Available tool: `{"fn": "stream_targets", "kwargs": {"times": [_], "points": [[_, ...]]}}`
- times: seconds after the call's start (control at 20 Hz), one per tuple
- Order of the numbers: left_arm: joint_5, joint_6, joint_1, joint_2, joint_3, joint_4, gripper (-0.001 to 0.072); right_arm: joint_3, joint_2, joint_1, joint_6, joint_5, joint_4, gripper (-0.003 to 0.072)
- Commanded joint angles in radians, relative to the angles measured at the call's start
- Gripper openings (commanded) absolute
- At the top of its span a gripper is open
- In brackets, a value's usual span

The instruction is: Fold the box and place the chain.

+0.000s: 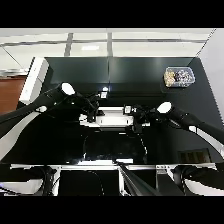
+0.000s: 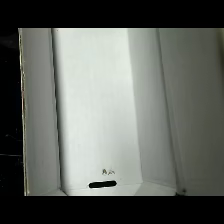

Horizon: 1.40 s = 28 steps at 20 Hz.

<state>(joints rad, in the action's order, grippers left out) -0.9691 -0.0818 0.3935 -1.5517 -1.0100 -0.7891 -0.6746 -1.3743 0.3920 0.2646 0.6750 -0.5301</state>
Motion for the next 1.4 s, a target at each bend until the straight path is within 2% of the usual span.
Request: {"fn": "stream_targets", "kwargs": {"times": [0.0,0.05,0.15,0.35,0.4,0.45,0.5,0.55,0.6,0.65,0.8,0.9,0.95,1.0,1.1,1.2,1.25,1.3,1.35], "points": [[-0.001,0.0,-0.001,-0.001,0.0,0.0,0.003,0.0,-0.001,0.001,-0.003,-0.006,-0.002,0.0669],[-0.001,0.0,-0.001,-0.001,0.0,0.0,0.003,0.0,-0.001,0.001,-0.003,-0.006,-0.002,0.0669],[-0.001,0.0,-0.001,-0.001,0.0,0.0,0.003,0.0,-0.001,0.001,-0.003,-0.006,-0.003,0.0544],[-0.008,0.007,-0.001,0.0,0.0,0.0,0.0034,0.0,-0.001,0.001,-0.003,-0.005,-0.003,0.0542],[-0.008,0.006,-0.001,0.0,-0.002,0.0,0.0087,0.0,-0.001,0.001,-0.003,-0.005,-0.003,0.0541],[-0.008,0.006,-0.001,0.002,-0.003,0.0,0.031,0.0,-0.001,0.001,-0.003,-0.005,-0.003,0.0542],[-0.008,0.008,-0.001,0.004,-0.01,0.0,0.0483,0.0,-0.001,0.001,-0.003,-0.005,-0.003,0.0541],[-0.012,0.018,-0.003,0.008,-0.017,-0.004,0.051,0.0,-0.001,0.001,-0.003,-0.005,-0.003,0.0541],[-0.014,0.038,-0.003,0.018,-0.025,-0.008,0.0527,0.0,-0.001,0.001,-0.003,-0.005,-0.003,0.0443],[-0.033,0.066,-0.005,0.033,-0.035,-0.018,0.0573,0.0,-0.001,0.001,-0.003,-0.005,-0.003,0.0405],[-0.095,0.263,-0.025,0.111,-0.055,-0.121,0.0575,0.0,-0.001,0.001,-0.003,-0.005,-0.003,0.0403],[-0.12,0.542,-0.047,0.181,-0.057,-0.295,0.0574,0.0,-0.001,0.001,-0.003,-0.005,-0.004,0.0392],[-0.145,0.684,-0.071,0.217,-0.056,-0.345,0.0568,0.0,-0.001,0.001,-0.003,-0.005,-0.004,0.0289],[-0.193,0.73,-0.103,0.247,-0.055,-0.341,0.0467,0.0,-0.001,0.001,-0.003,-0.005,-0.006,0.0255],[-0.355,0.757,-0.177,0.285,-0.054,-0.268,0.0028,0.0,-0.001,0.001,-0.003,-0.005,-0.006,0.0254],[-0.503,0.808,-0.235,0.297,0.0,-0.091,0.0027,0.0,-0.001,0.001,-0.003,-0.005,-0.006,0.0254],[-0.519,0.812,-0.24,0.309,0.06,0.017,0.0026,0.0,-0.001,0.001,-0.003,-0.003,-0.006,0.0253],[-0.49,0.81,-0.23,0.322,0.122,0.111,0.0026,0.0,-0.001,0.001,-0.003,-0.002,-0.006,0.0253],[-0.417,0.795,-0.208,0.333,0.187,0.206,0.0026,0.0,-0.001,0.001,-0.002,-0.002,-0.006,0.0254]]}}
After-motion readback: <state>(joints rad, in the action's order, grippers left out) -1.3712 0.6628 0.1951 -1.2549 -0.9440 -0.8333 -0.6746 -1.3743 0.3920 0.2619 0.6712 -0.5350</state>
